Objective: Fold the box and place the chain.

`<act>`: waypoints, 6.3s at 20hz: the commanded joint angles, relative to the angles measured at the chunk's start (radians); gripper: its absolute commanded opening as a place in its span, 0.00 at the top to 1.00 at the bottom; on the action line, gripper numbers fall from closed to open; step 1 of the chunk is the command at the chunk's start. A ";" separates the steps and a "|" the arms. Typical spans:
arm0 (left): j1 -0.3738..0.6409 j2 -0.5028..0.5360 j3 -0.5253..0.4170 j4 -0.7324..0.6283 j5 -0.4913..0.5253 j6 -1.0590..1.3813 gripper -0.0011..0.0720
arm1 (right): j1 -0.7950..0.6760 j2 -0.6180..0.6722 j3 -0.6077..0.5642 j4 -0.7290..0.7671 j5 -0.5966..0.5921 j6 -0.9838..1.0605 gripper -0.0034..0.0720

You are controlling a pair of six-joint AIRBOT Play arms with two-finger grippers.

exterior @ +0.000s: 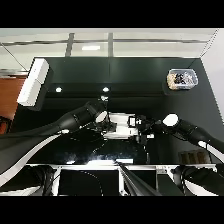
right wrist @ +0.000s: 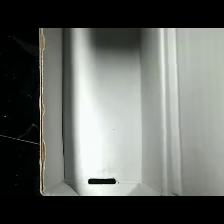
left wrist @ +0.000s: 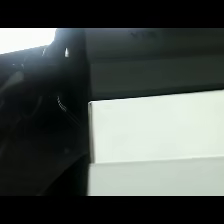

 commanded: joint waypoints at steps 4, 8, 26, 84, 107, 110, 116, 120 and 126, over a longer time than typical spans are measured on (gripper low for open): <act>-0.001 0.000 0.001 -0.003 -0.002 0.011 0.95 | 0.000 0.000 0.000 -0.001 0.002 -0.001 0.33; 0.003 0.001 0.001 -0.003 -0.021 0.007 0.95 | -0.001 0.053 0.003 -0.017 0.025 0.108 0.15; 0.018 0.001 0.000 -0.003 -0.034 -0.014 0.95 | -0.021 0.152 0.024 -0.130 0.141 0.232 0.34; 0.017 0.000 0.000 -0.011 -0.029 -0.014 0.95 | -0.772 0.090 -0.045 -0.254 0.554 1.326 0.93; 0.017 0.000 0.000 -0.011 -0.029 -0.014 0.95 | -0.426 -0.114 0.019 0.237 0.555 1.073 0.17; 0.017 0.000 0.000 -0.011 -0.029 -0.014 0.95 | -0.320 -0.113 0.092 0.227 0.537 1.131 0.17; 0.017 0.001 0.000 -0.011 -0.030 -0.014 0.95 | -0.068 -0.089 0.276 -0.157 0.341 1.664 0.26; 0.017 0.000 0.000 -0.011 -0.030 -0.014 0.95 | 0.097 -0.087 0.374 -0.433 0.316 1.976 0.26; 0.018 0.000 0.000 -0.010 -0.027 -0.014 0.95 | 0.268 -0.087 0.396 -0.716 0.325 2.293 0.26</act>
